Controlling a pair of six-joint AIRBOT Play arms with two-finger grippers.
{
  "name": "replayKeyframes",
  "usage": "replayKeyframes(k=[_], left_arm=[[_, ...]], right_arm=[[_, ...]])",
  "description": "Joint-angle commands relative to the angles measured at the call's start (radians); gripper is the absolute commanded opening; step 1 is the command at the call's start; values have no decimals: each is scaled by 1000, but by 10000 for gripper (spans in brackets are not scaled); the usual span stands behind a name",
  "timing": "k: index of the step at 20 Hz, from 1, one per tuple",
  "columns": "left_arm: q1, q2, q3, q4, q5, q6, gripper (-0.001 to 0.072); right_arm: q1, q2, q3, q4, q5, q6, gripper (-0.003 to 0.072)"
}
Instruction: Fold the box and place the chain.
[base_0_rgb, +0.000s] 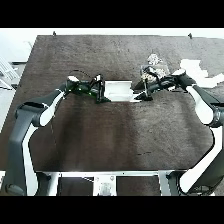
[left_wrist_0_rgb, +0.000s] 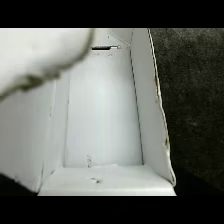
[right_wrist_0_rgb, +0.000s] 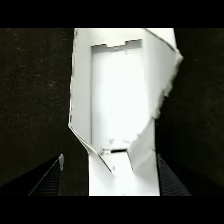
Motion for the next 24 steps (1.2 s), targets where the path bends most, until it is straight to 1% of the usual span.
replayKeyframes(k=[1, 2, 3, 4, 5, 6, 8, 10, 12, 14, 16, 20, 24], left_arm=[[0, 1, 0, 2, -4, 1, 366], [0, 1, 0, 1, -5, 1, 366], [0, 1, 0, 1, -5, 1, 366], [0, 1, 0, 1, -5, 0, 366], [0, 1, 0, 2, -5, 0, 366], [0, 1, 0, 1, -5, 0, 366], [0, 1, 0, 1, -10, 0, 366], [0, 1, 0, 2, -14, 0, 366], [0, 1, 0, 2, -19, 0, 366], [0, 1, 0, 2, -24, 0, 366], [0, 0, 0, 2, -24, 0, 366], [0, 0, 0, 2, -24, 0, 366], [0, 0, 0, 2, -23, 0, 366]], right_arm=[[-50, 48, 1, 5, 12, 6, 694], [-51, 54, 1, 26, 36, 6, 693], [-47, 56, 0, 68, 79, 6, 659], [-35, 56, 0, 104, 121, 5, 426], [-18, 55, 0, 140, 158, 5, 86], [2, 55, 0, 167, 166, 6, 8], [43, 55, 0, 214, 143, 13, 8], [87, 55, 0, 219, 7, 90, 7], [114, 55, 0, 216, -134, 115, 7], [127, 55, 1, 215, -220, 147, 7], [135, 52, 1, 211, -277, 187, 6], [144, 28, 1, 138, -367, 248, 5], [147, -11, 1, 103, -368, 276, 5]])
